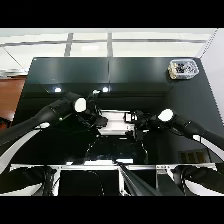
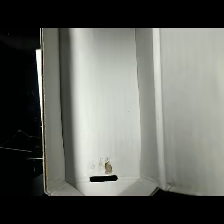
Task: Fold the box and place the chain.
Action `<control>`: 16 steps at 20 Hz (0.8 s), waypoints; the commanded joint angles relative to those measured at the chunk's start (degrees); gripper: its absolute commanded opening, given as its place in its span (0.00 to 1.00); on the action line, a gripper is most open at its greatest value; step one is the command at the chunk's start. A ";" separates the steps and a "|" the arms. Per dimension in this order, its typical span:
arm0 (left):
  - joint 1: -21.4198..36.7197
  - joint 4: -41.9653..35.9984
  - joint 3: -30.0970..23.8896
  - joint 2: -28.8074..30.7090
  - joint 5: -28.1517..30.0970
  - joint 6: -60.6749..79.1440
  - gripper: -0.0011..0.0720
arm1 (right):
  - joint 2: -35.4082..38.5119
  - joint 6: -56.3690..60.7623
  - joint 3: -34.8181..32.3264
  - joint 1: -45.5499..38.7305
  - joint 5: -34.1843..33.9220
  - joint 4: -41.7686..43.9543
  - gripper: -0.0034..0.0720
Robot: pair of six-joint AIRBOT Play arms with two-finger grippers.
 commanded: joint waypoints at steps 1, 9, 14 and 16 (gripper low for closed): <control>-3.91 8.48 3.54 -1.73 -3.26 -12.79 0.49 | -0.02 0.00 0.00 0.02 0.02 0.00 0.30; -6.58 7.37 6.47 -6.21 -5.05 -16.61 0.40 | -0.02 0.00 0.00 0.02 0.02 0.00 0.30; -6.36 6.91 6.47 -6.21 -5.07 -19.28 0.24 | -0.02 0.02 0.00 0.02 0.02 0.00 0.30; -6.36 6.88 6.47 -6.21 -5.11 -19.37 0.05 | -0.02 0.02 0.00 0.02 0.02 0.00 0.30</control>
